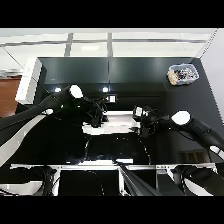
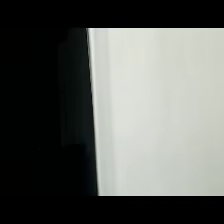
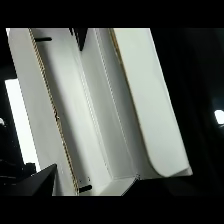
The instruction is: Fold the box and place the chain.
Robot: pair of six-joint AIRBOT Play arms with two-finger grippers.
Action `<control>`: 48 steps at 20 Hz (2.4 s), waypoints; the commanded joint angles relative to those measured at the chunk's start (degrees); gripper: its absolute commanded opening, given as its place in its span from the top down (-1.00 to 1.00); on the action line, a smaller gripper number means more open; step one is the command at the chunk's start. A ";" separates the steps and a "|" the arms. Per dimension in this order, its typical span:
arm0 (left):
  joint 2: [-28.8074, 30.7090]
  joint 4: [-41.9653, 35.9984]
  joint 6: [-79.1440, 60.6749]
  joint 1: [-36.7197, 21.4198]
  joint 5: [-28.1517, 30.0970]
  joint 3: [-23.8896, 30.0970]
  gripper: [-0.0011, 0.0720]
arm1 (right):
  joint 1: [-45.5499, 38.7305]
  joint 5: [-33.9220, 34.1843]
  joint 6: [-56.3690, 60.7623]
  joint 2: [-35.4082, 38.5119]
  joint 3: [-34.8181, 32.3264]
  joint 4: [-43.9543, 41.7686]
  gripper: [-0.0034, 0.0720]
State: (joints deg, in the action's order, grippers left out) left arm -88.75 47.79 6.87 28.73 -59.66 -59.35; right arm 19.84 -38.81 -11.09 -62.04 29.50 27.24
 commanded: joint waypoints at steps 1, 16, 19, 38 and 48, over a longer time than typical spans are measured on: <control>-0.04 -0.09 -0.02 0.04 0.50 -0.07 0.90 | -3.41 -6.23 -7.41 -3.91 0.85 -7.10 -0.93; -0.04 -0.50 0.00 0.04 1.01 -0.07 0.90 | 0.17 -4.00 -8.44 -9.07 0.33 3.80 -0.93; -0.04 -0.50 0.00 0.04 0.94 -0.07 0.90 | 0.17 -4.00 -8.46 -9.11 0.37 4.11 -0.93; -0.04 -0.74 0.00 0.28 0.87 -0.07 0.90 | 1.40 -0.02 -4.59 -9.66 0.81 4.79 -0.93; -0.04 -0.74 0.00 0.46 0.90 -0.07 0.90 | 2.25 -1.25 -4.96 -9.90 0.94 6.91 -0.93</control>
State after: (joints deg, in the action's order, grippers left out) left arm -88.75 47.07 6.85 29.17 -58.94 -59.40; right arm 21.67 -39.90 -16.14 -71.83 30.33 33.17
